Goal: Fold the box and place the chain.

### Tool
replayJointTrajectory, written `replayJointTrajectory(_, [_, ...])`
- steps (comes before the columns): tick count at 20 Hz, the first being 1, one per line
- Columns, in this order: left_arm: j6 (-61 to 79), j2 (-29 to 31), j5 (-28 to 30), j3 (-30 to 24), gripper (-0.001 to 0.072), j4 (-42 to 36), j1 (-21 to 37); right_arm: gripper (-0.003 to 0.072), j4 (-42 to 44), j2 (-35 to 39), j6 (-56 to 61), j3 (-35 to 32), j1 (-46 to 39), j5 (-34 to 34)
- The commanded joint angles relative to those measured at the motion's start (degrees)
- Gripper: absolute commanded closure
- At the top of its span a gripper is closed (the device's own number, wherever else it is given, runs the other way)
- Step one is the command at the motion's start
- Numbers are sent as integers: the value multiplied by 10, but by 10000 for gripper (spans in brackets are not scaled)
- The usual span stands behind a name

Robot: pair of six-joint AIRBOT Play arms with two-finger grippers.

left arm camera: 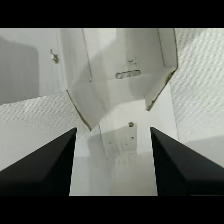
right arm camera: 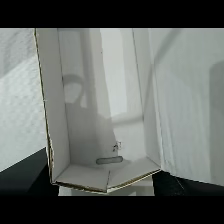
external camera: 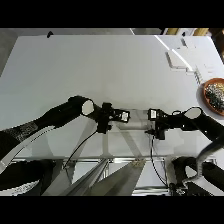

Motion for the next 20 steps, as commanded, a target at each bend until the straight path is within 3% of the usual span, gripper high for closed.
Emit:
replayJointTrajectory(1, [13,0,7,0,196,-10,-4,389,0,0,0,0,0,0])
replayJointTrajectory(7, [12,-13,6,0,211,-27,-33,389,0,0,0,0,0,0])
replayJointTrajectory(9, [12,-15,6,0,262,-27,-35,389,0,0,0,0,0,0])
replayJointTrajectory(11, [13,-15,7,0,393,-27,-35,389,0,0,0,0,0,0])
replayJointTrajectory(19, [12,-15,43,0,413,-32,-36,389,0,0,0,0,0,0])
replayJointTrajectory(20, [12,-15,43,0,506,-32,-36,389,0,0,0,0,0,0])
